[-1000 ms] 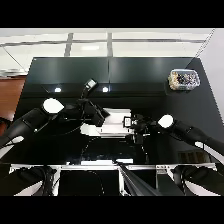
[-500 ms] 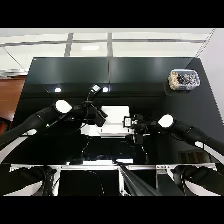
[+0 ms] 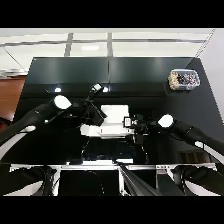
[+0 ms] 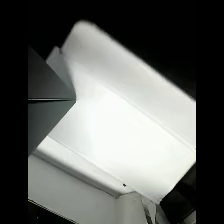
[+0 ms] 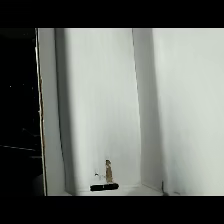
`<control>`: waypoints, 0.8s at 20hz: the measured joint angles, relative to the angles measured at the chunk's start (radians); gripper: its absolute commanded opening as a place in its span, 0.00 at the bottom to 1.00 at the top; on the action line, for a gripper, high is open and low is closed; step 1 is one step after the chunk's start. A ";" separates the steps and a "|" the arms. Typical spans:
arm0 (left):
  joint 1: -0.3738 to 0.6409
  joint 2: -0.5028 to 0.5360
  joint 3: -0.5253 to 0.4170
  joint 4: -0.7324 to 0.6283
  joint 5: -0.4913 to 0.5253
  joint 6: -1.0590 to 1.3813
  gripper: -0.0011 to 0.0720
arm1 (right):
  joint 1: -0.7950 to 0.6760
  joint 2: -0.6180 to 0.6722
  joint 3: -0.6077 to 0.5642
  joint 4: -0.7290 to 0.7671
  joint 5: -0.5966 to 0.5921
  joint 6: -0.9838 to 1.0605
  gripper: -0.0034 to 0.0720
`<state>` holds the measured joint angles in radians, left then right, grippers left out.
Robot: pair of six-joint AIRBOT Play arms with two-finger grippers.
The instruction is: Fold the box and place the chain.
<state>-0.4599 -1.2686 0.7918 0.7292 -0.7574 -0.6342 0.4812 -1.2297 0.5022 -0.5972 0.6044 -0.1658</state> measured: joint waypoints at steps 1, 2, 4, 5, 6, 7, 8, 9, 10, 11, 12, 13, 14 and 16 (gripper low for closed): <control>0.021 0.039 0.001 0.064 -0.022 -0.051 0.06 | 0.000 0.000 0.000 0.000 0.000 0.000 0.22; 0.051 0.085 -0.008 0.136 -0.047 -0.112 0.06 | 0.000 0.000 0.000 0.000 0.000 0.000 0.22; 0.131 0.180 -0.051 0.248 -0.069 -0.201 0.06 | 0.000 0.000 0.000 0.000 0.000 0.000 0.22; 0.176 0.222 -0.080 0.270 -0.072 -0.225 0.06 | 0.000 0.000 0.000 0.001 0.000 0.000 0.22; 0.221 0.256 -0.111 0.267 -0.078 -0.222 0.06 | 0.000 0.000 0.000 0.001 0.000 0.000 0.22; 0.257 0.280 -0.137 0.235 -0.120 -0.175 0.07 | 0.000 0.000 0.000 0.001 0.000 0.000 0.21; 0.281 0.294 -0.154 0.199 -0.163 -0.103 0.30 | 0.000 0.000 0.000 0.002 0.000 0.000 0.22; 0.294 0.302 -0.169 0.163 -0.214 -0.011 0.81 | 0.000 0.000 0.000 0.002 0.000 0.000 0.22; 0.296 0.305 -0.179 0.137 -0.255 0.071 0.99 | 0.000 0.000 0.000 0.002 0.000 0.000 0.22; 0.287 0.305 -0.188 0.117 -0.283 0.148 0.99 | 0.000 0.000 0.000 0.002 -0.001 0.000 0.22; 0.272 0.304 -0.192 0.108 -0.283 0.209 0.99 | 0.000 0.000 0.000 0.002 -0.001 0.000 0.22; 0.246 0.299 -0.197 0.107 -0.276 0.268 0.99 | 0.000 0.000 0.000 0.002 0.000 0.001 0.22; 0.217 0.294 -0.200 0.106 -0.263 0.319 0.99 | 0.000 0.000 0.000 0.002 -0.001 0.001 0.22; 0.142 0.282 -0.203 0.119 -0.196 0.408 0.99 | 0.000 0.000 0.000 0.002 -0.001 0.001 0.22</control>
<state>-0.3176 -0.9871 0.5892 0.8486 -0.9535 -0.2264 0.4812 -1.2297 0.5022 -0.5953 0.6037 -0.1650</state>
